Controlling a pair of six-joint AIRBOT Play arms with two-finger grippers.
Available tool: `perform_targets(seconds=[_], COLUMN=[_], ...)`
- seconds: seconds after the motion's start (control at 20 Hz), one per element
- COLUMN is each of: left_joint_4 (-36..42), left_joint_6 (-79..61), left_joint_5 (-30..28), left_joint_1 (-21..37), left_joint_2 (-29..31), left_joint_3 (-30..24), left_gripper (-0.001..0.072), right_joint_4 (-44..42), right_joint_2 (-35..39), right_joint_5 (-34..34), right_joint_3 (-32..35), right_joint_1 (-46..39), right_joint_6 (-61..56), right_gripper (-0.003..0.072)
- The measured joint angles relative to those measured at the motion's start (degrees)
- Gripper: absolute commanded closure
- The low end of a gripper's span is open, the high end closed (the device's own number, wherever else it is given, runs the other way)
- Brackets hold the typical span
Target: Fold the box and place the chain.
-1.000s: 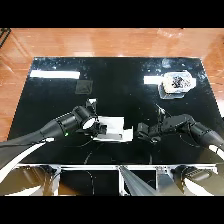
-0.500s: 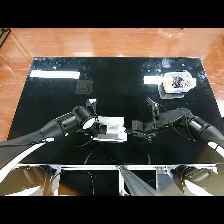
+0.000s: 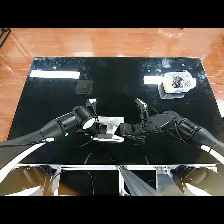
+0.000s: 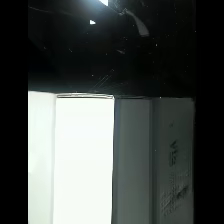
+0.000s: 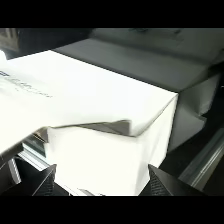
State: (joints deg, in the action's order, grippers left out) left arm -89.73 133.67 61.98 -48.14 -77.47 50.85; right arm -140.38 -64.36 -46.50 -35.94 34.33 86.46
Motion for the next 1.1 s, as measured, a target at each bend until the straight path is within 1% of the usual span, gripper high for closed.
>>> perform_targets(seconds=[0.2, 0.25, 0.4, 0.45, 0.5, 0.85, 1.1], left_joint_4=[-0.1, -0.2, -0.2, -0.2, -0.2, -0.2, -0.2], left_joint_6=[0.0, 0.0, 0.0, 0.0, 0.0, 0.0, 0.0], left_joint_5=[-0.3, -0.2, -0.3, -0.3, -0.4, -0.5, -0.4], left_joint_1=[0.0, 0.0, 0.0, 0.0, 0.0, 0.0, 0.0], left_joint_2=[0.0, 0.0, 0.0, 0.0, 0.0, 0.0, 0.0], left_joint_3=[0.0, 0.0, 0.0, 0.0, 0.0, 0.0, 0.0], left_gripper=[0.0687, 0.0687, 0.0687, 0.0687, 0.0687, 0.0687, 0.0687], right_joint_4=[0.9, 0.9, 1.4, 2.0, 2.7, 9.5, 14.9], right_joint_2=[-0.3, -0.3, -0.3, -0.3, -0.3, -0.3, -0.3], right_joint_5=[1.6, 1.9, 2.5, 2.6, 2.8, 3.0, 3.6], right_joint_3=[-0.3, -0.3, -0.3, -0.3, -0.4, -0.9, -2.9], right_joint_1=[1.6, 1.8, 2.3, 2.4, 2.5, 3.9, 4.7], right_joint_6=[-1.6, -1.7, -2.2, -2.4, -2.9, -6.3, -10.2], right_gripper=[-0.0005, 0.0035, 0.0052, 0.0097, 0.0108, 0.0108, 0.0109])
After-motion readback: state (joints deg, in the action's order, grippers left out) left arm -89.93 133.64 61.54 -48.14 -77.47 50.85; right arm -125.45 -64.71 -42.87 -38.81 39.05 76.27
